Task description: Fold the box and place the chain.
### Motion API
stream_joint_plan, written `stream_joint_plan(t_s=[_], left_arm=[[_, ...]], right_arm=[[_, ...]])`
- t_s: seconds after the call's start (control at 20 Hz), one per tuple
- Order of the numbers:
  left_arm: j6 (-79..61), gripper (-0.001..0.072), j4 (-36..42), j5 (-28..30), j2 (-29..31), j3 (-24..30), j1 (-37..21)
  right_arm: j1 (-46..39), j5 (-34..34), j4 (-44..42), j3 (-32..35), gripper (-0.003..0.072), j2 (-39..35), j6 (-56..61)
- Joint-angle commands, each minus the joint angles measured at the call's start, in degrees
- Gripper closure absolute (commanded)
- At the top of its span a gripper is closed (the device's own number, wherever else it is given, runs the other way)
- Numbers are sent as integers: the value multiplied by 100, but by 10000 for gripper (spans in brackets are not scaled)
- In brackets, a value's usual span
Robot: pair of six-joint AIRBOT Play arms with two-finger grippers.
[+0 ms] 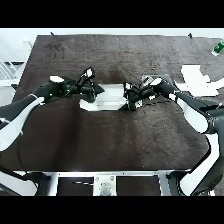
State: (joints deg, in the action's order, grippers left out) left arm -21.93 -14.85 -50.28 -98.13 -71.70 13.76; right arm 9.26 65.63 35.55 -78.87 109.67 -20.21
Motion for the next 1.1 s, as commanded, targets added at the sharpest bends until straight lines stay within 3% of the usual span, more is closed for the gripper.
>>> stream_joint_plan(t_s=[0.0, 0.3, 0.8, 1.05], left_arm=[[133, 696, -4, 293, -313, -245, 7], [199, 696, -15, 450, -601, -245, 7], [20, 691, -42, 358, -413, -245, -4], [149, 689, -1403, 24, 457, -262, -17]], right_arm=[[4, 0, 0, -2, 113, 0, 0], [4, 0, 0, -2, 113, 0, 0], [4, 0, 0, -2, 113, 0, 0], [4, 0, 0, -2, 113, 0, 2]])
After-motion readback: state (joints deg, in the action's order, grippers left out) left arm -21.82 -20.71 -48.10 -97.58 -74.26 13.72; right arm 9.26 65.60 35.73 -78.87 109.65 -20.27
